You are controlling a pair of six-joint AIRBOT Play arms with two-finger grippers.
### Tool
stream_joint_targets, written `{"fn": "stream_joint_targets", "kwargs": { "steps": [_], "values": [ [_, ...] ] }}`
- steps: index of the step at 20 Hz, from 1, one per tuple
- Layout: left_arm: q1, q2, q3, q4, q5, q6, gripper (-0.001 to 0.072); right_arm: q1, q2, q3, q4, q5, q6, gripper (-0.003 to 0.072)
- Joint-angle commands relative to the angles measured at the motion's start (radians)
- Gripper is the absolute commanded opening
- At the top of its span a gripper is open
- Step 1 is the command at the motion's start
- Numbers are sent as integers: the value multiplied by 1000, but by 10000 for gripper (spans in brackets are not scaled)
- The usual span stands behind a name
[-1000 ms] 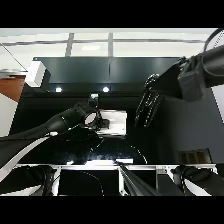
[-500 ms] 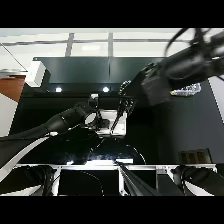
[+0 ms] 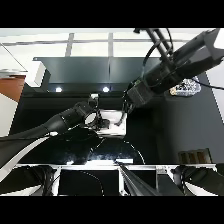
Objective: Fold the box and place the chain.
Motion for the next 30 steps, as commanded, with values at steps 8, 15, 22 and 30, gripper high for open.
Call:
{"fn": "stream_joint_targets", "kwargs": {
  "steps": [8,15,22,30],
  "values": [
    [1,-1,0,0,1,0,30,29,-13,-345,41,-207,-9,28],
    [1,-1,0,0,1,0,30,50,-14,-504,103,-390,-9,28],
    [1,-2,0,1,-13,4,31,72,-15,-517,100,-441,-8,113],
    [1,-2,0,0,-17,-1,30,-93,139,-520,-103,-204,-20,665]
  ]
}}
